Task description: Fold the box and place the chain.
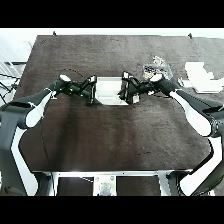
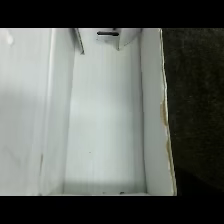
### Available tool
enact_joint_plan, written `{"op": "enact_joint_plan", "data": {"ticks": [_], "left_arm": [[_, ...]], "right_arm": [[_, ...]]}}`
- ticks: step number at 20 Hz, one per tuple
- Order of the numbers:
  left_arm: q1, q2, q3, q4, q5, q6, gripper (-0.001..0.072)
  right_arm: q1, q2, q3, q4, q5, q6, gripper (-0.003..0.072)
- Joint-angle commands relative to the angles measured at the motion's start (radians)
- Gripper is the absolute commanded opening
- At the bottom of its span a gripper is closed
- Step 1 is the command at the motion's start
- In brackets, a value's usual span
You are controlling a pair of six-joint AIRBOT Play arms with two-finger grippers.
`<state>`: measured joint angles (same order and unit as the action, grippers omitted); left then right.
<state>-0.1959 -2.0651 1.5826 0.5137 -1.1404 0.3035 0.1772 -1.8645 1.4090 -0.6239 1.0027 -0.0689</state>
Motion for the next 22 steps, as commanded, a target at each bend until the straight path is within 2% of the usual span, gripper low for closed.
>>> {"op": "enact_joint_plan", "data": {"ticks": [1, 2, 3, 10, 13, 16, 22], "left_arm": [[0.000, 0.000, 0.000, 0.001, 0.000, 0.000, 0.0286], [0.000, 0.000, 0.000, 0.001, -0.001, 0.001, 0.0285], [0.000, 0.000, 0.000, 0.001, -0.001, 0.000, 0.0285], [0.000, 0.000, 0.000, 0.001, -0.001, 0.001, 0.0285], [0.000, 0.000, 0.000, 0.001, -0.001, 0.000, 0.0285], [0.000, 0.000, 0.000, 0.001, -0.001, 0.000, 0.0286], [0.000, 0.000, 0.000, 0.001, -0.001, 0.000, 0.0286]], "right_arm": [[-0.038, 0.017, 0.000, -0.023, 0.064, 0.076, 0.0104], [-0.048, 0.034, 0.000, -0.021, 0.097, 0.090, 0.0029], [-0.058, 0.061, 0.000, -0.022, 0.122, 0.122, 0.0014], [-0.167, 0.236, 0.000, -0.070, 0.128, 0.459, 0.0013], [-0.257, 0.241, -0.014, -0.110, 0.128, 0.643, 0.0012], [-0.317, 0.236, -0.078, -0.110, 0.110, 0.752, 0.0012], [-0.308, 0.177, -0.193, -0.091, 0.045, 0.804, 0.0012]]}}
